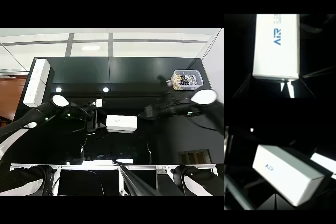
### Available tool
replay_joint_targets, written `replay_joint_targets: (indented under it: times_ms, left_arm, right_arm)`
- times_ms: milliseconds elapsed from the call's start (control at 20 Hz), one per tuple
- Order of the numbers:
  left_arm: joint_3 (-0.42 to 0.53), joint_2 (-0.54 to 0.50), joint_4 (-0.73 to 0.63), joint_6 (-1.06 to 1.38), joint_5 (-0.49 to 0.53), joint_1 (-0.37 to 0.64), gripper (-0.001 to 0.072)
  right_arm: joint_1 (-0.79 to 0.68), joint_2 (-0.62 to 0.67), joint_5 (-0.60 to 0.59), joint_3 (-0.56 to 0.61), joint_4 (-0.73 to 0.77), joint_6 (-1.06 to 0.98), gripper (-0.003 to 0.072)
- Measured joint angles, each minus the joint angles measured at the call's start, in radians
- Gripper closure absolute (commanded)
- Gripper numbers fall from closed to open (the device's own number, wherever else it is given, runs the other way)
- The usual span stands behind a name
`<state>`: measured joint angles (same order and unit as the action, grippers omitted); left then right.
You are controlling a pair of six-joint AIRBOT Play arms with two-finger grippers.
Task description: Fold the box and place the chain.
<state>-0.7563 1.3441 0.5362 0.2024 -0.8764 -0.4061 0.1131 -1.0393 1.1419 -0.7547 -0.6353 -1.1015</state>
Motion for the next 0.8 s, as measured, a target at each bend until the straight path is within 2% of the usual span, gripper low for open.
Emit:
replay_joint_targets:
  times_ms: [150,300,550,800]
  left_arm:
    - [-0.019,-0.072,0.033,-0.100,-0.042,0.011,-0.0009]
    - [-0.072,-0.088,0.047,-0.189,-0.061,-0.037,-0.0005]
    - [-0.241,0.052,0.106,-0.312,-0.075,-0.164,-0.0007]
    - [-0.374,0.201,0.147,-0.420,-0.086,-0.219,-0.0006]
  right_arm:
    - [-0.141,0.116,0.058,-0.005,-0.134,-0.021,0.0674]
    - [-0.246,0.169,0.065,0.018,-0.203,-0.034,0.0674]
    - [-0.303,0.196,0.037,0.058,-0.234,-0.044,0.0674]
    - [-0.314,0.201,0.030,0.067,-0.240,-0.045,0.0674]
